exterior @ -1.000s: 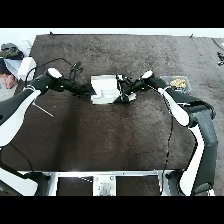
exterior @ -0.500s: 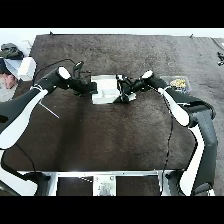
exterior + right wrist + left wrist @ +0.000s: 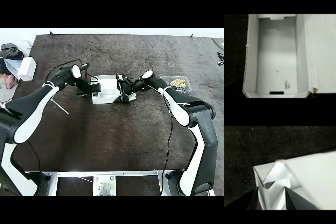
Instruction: Fold the box and place the chain.
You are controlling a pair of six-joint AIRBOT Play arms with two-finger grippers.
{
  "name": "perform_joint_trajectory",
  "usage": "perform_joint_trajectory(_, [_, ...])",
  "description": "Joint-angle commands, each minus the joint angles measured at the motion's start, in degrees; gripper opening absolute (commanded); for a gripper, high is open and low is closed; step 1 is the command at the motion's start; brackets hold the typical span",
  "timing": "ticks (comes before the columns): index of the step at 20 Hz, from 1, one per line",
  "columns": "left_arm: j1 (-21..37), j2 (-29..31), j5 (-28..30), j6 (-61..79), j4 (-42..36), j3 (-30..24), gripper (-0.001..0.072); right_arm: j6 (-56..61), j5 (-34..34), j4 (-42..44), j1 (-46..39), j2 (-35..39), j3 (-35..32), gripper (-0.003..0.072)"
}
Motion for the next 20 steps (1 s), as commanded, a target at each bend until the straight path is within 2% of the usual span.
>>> perform_joint_trajectory(1, [-1.05,-2.73,-5.68,-4.09,5.75,5.03,0.0347,0.00,0.00,0.02,0.00,-0.02,0.00,0.0274])
perform_joint_trajectory(4, [-2.14,-5.55,-11.93,-8.24,10.93,10.16,0.0348,0.02,0.00,0.02,0.00,-0.04,0.00,0.0274])
perform_joint_trajectory(7, [-3.08,-7.89,-15.06,-9.66,14.99,13.86,0.0348,0.00,0.00,0.02,0.00,-0.02,0.00,0.0274])
perform_joint_trajectory(20, [-3.91,-8.74,-14.38,-15.28,18.45,14.80,0.0347,0.00,0.00,0.04,0.00,-0.02,0.00,0.0273])
